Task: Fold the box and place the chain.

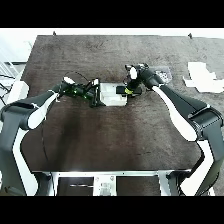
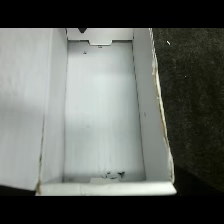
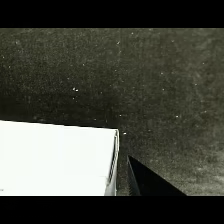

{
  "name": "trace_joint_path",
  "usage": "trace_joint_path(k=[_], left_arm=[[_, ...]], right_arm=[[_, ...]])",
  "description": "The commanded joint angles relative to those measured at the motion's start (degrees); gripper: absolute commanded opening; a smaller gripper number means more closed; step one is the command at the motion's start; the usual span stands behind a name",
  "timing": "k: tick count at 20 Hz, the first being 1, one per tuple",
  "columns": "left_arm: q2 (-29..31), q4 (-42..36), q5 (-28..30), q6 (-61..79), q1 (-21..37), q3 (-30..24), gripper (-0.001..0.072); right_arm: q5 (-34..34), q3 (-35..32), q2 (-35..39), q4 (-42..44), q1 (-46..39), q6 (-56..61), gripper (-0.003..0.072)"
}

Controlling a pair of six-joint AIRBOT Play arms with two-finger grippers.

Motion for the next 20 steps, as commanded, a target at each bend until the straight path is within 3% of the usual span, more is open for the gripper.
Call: trace_joint_path(k=[1,6,7,10,11,15,18,20], left_arm=[[0.0,0.0,0.0,0.0,0.0,0.0,0.0407],[0.0,0.0,0.1,0.0,0.0,0.0,0.0407],[0.0,0.0,0.1,0.0,0.0,0.0,0.0407],[0.0,0.0,0.1,0.0,0.0,0.0,0.0407],[0.0,0.0,0.1,0.0,0.0,0.0,0.0407],[0.0,0.0,0.1,0.0,0.0,0.0,0.0407],[0.0,0.0,0.1,0.0,0.0,0.0,0.0407],[0.0,0.0,0.1,0.0,0.0,0.0,0.0408]], right_arm=[[-0.3,0.1,0.0,-1.1,0.4,3.5,0.0261],[-0.2,0.1,0.0,-1.8,0.4,4.2,0.0217],[-0.2,0.1,0.0,-1.9,0.4,4.2,0.0171],[-0.2,0.1,-0.1,-1.8,0.4,5.4,0.0143],[-0.2,0.1,-0.1,-1.8,0.4,5.4,0.0074],[-0.2,0.1,-0.3,-1.7,0.5,6.3,0.0014],[-0.2,0.1,-0.3,-1.8,0.6,6.2,0.0034],[-0.2,0.1,-0.3,-1.9,0.6,6.2,0.0195]])
